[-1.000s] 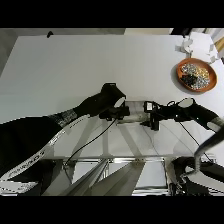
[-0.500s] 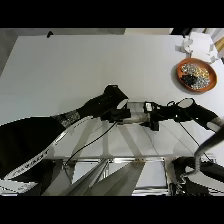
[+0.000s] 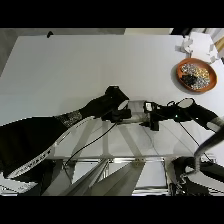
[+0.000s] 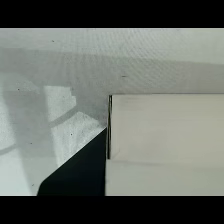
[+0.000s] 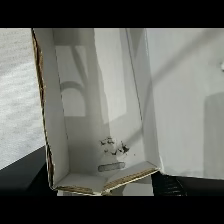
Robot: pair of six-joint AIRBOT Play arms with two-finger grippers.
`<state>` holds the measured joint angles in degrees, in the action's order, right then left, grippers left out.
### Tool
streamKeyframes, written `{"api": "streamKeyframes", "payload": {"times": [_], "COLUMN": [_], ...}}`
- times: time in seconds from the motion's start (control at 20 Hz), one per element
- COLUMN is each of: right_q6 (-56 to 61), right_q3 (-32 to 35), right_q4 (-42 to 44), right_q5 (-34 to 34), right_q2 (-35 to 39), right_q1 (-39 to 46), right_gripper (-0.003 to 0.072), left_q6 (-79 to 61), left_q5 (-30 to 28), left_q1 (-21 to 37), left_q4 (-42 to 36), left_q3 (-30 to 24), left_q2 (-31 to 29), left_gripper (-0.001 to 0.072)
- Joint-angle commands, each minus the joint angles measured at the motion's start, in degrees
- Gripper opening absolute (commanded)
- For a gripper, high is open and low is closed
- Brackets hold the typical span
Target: Fold the box and place the chain.
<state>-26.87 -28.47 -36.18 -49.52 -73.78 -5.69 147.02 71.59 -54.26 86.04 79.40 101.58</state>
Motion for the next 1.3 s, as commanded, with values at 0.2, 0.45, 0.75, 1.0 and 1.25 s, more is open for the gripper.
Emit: {"api": "streamKeyframes", "payload": {"times": [0.2, 0.45, 0.75, 1.0, 1.25], "right_q6": [0.0, 0.0, 0.0, 0.0, 0.0], "right_q3": [-0.07, -0.07, -0.07, -0.07, -0.07], "right_q4": [0.0, 0.0, 0.0, 0.0, 0.0], "right_q5": [0.0, 0.0, -0.02, -0.02, -0.02], "right_q2": [0.04, 0.04, 0.04, 0.04, 0.04], "right_q1": [0.04, 0.04, 0.04, 0.04, 0.04], "right_gripper": [0.0295, 0.0295, 0.0295, 0.0295, 0.0295], "left_q6": [-0.26, -5.62, -18.71, -41.68, -81.92], "left_q5": [-0.59, 1.55, 2.16, 9.05, 7.13], "left_q1": [0.33, 2.08, 4.7, 5.86, 6.86], "left_q4": [-0.7, -0.72, -1.53, -1.95, -7.28], "left_q3": [0.04, 0.04, 0.04, 0.02, -6.14], "left_q2": [-0.7, -4.87, -12.24, -16.31, -23.19], "left_gripper": [0.0205, 0.0224, 0.0232, 0.0436, 0.0645]}}
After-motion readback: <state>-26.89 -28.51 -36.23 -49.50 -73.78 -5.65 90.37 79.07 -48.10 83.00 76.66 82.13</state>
